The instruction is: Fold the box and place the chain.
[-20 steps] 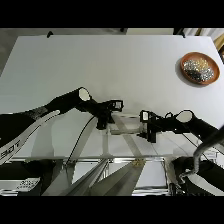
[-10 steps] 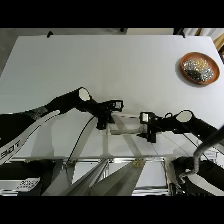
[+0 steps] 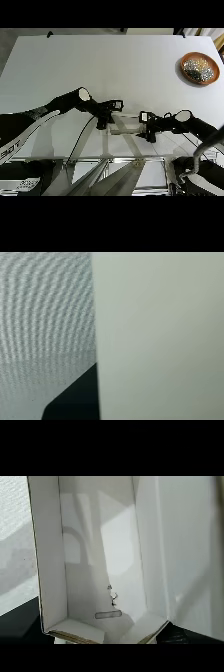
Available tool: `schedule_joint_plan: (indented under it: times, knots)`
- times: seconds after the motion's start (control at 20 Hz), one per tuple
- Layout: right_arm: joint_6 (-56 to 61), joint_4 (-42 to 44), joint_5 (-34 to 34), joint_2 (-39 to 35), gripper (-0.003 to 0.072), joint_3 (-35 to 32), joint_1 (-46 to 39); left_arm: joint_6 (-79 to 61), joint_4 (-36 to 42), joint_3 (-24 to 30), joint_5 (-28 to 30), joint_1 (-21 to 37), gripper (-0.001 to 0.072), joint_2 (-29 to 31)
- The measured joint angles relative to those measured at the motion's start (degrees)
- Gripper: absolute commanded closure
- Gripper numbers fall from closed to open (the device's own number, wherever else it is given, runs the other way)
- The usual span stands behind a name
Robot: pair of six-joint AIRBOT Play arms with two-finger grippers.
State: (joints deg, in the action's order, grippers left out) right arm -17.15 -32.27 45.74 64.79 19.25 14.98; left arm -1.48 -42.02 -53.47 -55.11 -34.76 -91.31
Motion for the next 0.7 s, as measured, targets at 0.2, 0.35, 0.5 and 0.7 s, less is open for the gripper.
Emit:
schedule_joint_plan:
  times: [0.2,0.35,0.5,0.7]
  knots:
    - [-0.74,0.87,0.92,1.68,0.0096,1.01,-0.04,0.07,-0.02,0.00,-0.09,0.00,0.0698,0.00]
    - [-0.98,0.96,1.55,2.89,0.0153,2.40,-0.02,0.11,-0.07,0.00,-0.11,0.02,0.0698,0.00]
    - [-1.29,0.90,1.97,3.41,0.0166,3.21,-0.02,0.11,-0.09,0.00,-0.09,0.04,0.0698,0.02]
    - [-1.36,0.87,2.12,3.67,0.0167,3.61,-0.02,0.04,-0.07,0.00,-0.07,0.04,0.0698,0.02]
